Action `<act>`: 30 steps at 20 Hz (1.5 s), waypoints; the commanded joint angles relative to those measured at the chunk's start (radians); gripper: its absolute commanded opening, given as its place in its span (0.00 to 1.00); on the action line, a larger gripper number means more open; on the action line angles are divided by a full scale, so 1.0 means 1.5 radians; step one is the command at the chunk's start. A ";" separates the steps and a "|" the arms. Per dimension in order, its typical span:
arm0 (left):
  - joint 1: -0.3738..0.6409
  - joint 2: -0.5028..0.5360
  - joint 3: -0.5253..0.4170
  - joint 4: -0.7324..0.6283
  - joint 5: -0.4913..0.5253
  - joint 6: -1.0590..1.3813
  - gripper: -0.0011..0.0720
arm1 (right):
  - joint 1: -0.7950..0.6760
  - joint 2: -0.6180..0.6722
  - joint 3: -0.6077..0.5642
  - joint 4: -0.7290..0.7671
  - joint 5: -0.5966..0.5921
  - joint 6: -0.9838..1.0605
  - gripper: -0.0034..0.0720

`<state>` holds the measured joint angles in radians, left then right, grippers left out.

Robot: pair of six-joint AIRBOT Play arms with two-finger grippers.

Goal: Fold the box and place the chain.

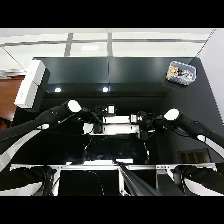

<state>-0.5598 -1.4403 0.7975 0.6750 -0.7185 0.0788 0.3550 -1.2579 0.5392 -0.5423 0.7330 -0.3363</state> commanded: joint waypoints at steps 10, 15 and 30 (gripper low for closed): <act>-0.001 0.000 0.000 -0.002 0.000 0.000 0.05 | 0.010 -0.002 0.001 -0.006 -0.025 0.020 0.94; -0.001 0.000 0.000 -0.002 0.000 0.000 0.05 | 0.010 -0.002 0.001 -0.006 -0.025 0.020 0.64; 0.103 0.212 0.003 0.161 -0.333 -0.481 0.61 | 0.010 -0.002 0.001 -0.008 -0.025 0.033 0.43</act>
<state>-0.4416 -1.1610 0.8043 0.8745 -1.0054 -0.4038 0.3695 -1.2606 0.5400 -0.5526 0.6937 -0.2890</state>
